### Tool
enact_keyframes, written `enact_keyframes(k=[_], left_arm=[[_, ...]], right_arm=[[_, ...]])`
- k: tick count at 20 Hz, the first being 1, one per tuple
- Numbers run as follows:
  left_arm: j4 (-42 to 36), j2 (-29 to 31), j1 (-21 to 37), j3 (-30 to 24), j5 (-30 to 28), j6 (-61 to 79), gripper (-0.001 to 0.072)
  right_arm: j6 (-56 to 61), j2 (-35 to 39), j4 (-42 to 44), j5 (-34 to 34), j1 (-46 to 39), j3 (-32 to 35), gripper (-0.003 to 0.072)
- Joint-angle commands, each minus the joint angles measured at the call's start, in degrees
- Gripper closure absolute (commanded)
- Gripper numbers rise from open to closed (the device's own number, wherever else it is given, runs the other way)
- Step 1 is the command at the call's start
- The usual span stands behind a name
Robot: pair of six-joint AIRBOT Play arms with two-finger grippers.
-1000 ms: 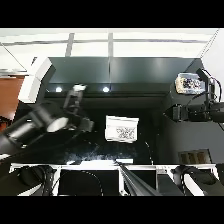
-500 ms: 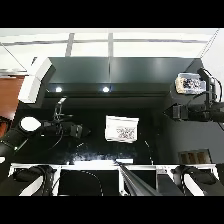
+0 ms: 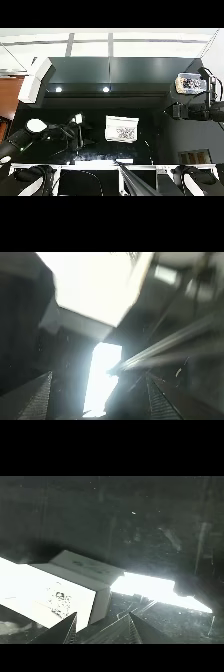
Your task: Fold the box and place the chain.
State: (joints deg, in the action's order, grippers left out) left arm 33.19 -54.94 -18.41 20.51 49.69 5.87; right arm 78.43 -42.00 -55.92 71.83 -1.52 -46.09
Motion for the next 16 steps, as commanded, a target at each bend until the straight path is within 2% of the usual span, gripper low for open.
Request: enact_keyframes(k=[1,5,10,13,16], left_arm=[[6.40,-3.58,-3.76,1.20,-4.28,5.95,-0.0005],[1.88,-10.45,-6.71,5.68,-2.69,8.24,-0.0004],[-2.36,-16.31,-6.91,11.65,-0.28,9.81,-0.0004],[-5.66,-18.71,-6.95,13.46,0.76,14.08,-0.0004],[-5.62,-19.10,-6.95,13.77,0.87,14.08,-0.0004]], right_arm=[[-0.44,0.04,-0.42,-0.02,-0.02,0.00,0.0295],[-0.44,0.04,2.16,1.14,-0.02,-0.02,0.0295],[-0.46,0.04,2.10,1.57,-0.02,-0.02,0.0295],[-0.44,0.04,2.08,1.64,-0.02,-0.02,0.0295],[-0.46,0.04,2.08,1.66,-0.02,-0.02,0.0295]])
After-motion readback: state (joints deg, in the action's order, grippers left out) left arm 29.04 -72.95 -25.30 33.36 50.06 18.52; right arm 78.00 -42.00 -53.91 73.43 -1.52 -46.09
